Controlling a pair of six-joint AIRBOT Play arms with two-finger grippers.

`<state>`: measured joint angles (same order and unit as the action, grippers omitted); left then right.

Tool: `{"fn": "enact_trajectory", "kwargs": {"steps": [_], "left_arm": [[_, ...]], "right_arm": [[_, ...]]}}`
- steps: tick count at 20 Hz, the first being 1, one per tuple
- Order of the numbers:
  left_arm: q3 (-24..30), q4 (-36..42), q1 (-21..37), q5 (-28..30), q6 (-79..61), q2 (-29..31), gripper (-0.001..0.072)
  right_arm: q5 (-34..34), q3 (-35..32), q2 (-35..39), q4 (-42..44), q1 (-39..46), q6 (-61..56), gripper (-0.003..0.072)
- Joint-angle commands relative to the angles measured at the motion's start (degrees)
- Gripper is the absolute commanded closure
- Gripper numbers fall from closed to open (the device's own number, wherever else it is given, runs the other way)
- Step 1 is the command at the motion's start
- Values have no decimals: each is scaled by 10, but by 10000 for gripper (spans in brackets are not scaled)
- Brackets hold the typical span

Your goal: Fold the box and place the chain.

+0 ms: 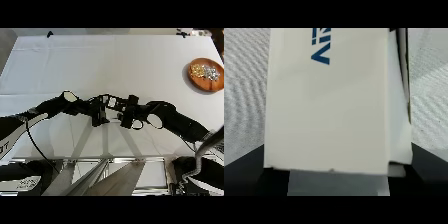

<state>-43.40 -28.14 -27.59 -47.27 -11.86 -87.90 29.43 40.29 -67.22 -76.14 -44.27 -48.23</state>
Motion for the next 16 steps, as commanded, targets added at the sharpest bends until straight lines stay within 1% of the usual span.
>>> {"fn": "enact_trajectory", "kwargs": {"steps": [1,7,9,11,16], "left_arm": [[0,3,0,-1,3,0,456],[0,3,0,-1,3,0,456],[0,3,0,-1,3,0,456],[0,3,0,-1,3,0,456],[0,3,0,-1,3,0,456]], "right_arm": [[10,-14,-1,0,-2,-1,292],[-40,-14,0,1,-2,-50,292],[-66,-14,0,1,-1,-90,292],[-89,-14,4,1,-1,-99,292],[-92,-14,17,0,-1,-98,292]]}}
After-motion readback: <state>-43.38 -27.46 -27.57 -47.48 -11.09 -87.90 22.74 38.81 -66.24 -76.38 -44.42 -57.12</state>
